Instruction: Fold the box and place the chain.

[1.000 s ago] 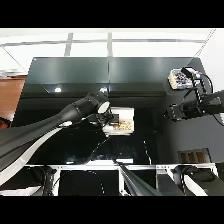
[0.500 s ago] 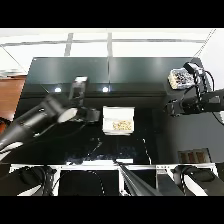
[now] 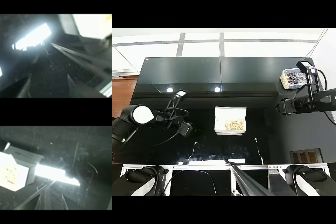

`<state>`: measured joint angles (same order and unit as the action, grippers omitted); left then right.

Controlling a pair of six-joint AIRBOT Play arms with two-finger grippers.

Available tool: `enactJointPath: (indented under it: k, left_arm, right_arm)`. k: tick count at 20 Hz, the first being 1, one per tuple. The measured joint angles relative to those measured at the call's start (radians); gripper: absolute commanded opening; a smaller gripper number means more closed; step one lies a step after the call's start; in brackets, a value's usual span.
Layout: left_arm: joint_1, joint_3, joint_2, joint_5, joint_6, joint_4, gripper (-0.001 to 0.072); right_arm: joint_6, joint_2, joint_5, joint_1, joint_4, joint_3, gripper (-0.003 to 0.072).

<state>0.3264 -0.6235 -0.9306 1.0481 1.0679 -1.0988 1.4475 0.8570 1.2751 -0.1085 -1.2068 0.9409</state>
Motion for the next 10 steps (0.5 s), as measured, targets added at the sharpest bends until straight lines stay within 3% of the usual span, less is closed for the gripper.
enactJointPath:
  k: [5,10]
  left_arm:
    - [0.02,0.014,-0.071,-0.132,-0.608,0.104,0.0718]
    - [0.041,-0.018,-0.24,-0.143,-1.063,0.257,0.0718]
  right_arm:
    - [0.003,0.0,-0.001,0.0,-0.001,0.0,0.0333]
    - [0.031,0.0,-0.003,0.0,-0.002,-0.005,0.0332]
